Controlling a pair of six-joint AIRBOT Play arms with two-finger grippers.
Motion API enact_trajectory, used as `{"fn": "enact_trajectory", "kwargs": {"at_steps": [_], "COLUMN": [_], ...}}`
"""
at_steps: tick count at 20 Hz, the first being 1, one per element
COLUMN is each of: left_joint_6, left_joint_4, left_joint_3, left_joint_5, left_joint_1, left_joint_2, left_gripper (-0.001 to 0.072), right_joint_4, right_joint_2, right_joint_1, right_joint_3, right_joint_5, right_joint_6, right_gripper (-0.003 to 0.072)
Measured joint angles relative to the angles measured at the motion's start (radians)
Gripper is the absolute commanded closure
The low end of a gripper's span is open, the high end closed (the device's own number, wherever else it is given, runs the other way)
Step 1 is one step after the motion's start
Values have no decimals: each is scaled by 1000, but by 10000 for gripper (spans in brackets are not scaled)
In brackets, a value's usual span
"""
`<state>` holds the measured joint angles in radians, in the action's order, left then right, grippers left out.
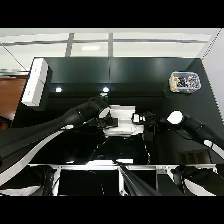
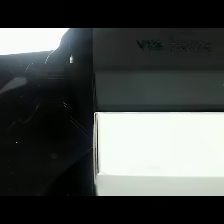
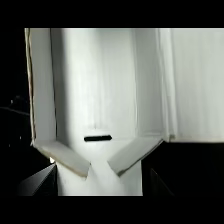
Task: Fold the box and place the chain.
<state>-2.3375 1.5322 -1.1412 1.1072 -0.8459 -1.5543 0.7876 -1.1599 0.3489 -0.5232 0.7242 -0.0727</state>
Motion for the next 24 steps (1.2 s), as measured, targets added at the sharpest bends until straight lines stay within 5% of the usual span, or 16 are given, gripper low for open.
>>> {"fn": "enact_trajectory", "kwargs": {"at_steps": [1,3,6,7,8,9,20,21,22,23,24], "left_joint_6": [0,0,-1,-2,-2,-2,-1,-1,-1,-1,-2], "left_joint_4": [0,0,1,2,2,3,5,5,4,4,5], "left_joint_3": [0,0,0,0,0,0,0,0,0,0,0], "left_joint_5": [-1,-4,-5,-5,-5,-5,-5,-6,-6,-7,-6], "left_joint_1": [0,0,0,0,0,0,0,0,0,0,0], "left_joint_2": [0,0,0,0,0,0,0,0,0,0,0], "left_gripper": [682,682,682,681,682,681,681,681,681,681,681], "right_joint_4": [6,5,-26,-39,-52,-64,-285,-297,-306,-312,-315], "right_joint_2": [10,22,30,32,32,33,-11,-15,-18,-20,-21], "right_joint_1": [0,0,0,0,0,0,39,41,41,42,42], "right_joint_3": [0,0,0,0,0,0,3,3,3,3,3], "right_joint_5": [0,8,9,13,13,14,-19,-22,-23,-26,-29], "right_joint_6": [4,9,14,14,14,14,18,17,17,17,17], "right_gripper": [18,195,220,322,505,583,609,561,353,252,256]}}
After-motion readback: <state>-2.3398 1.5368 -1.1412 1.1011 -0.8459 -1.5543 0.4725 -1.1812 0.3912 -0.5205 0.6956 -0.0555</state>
